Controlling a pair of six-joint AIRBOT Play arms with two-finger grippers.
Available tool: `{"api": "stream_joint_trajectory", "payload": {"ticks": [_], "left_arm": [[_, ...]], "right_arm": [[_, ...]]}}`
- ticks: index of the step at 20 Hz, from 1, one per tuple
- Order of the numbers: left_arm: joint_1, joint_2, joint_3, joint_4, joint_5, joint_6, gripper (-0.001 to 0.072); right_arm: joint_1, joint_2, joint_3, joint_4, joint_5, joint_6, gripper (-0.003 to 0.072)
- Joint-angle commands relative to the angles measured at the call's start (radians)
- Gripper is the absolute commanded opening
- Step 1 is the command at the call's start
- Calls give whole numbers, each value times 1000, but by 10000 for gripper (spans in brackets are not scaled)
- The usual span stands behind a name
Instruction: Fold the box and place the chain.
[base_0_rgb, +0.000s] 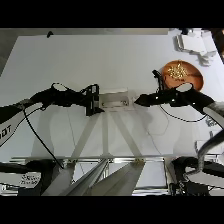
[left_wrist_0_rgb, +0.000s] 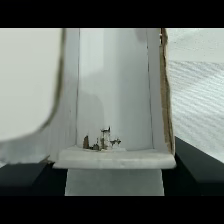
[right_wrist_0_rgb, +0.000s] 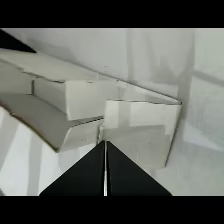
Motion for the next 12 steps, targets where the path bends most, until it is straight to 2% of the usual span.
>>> {"api": "stream_joint_trajectory", "payload": {"ticks": [1, 4, 9, 12], "left_arm": [[0, 1, 0, 0, 1, 0, 159], [0, 1, 0, 0, 1, 0, 159], [0, 1, 0, 0, 1, 0, 159], [0, 1, 0, 0, 1, 0, 159]], "right_arm": [[-51, 67, 1, -104, -5, 10, 3], [-64, 63, -6, -253, -26, 82, 1], [-58, 1, -47, -204, -63, 82, 0], [-1, -31, -51, -163, -112, 54, 0]]}}
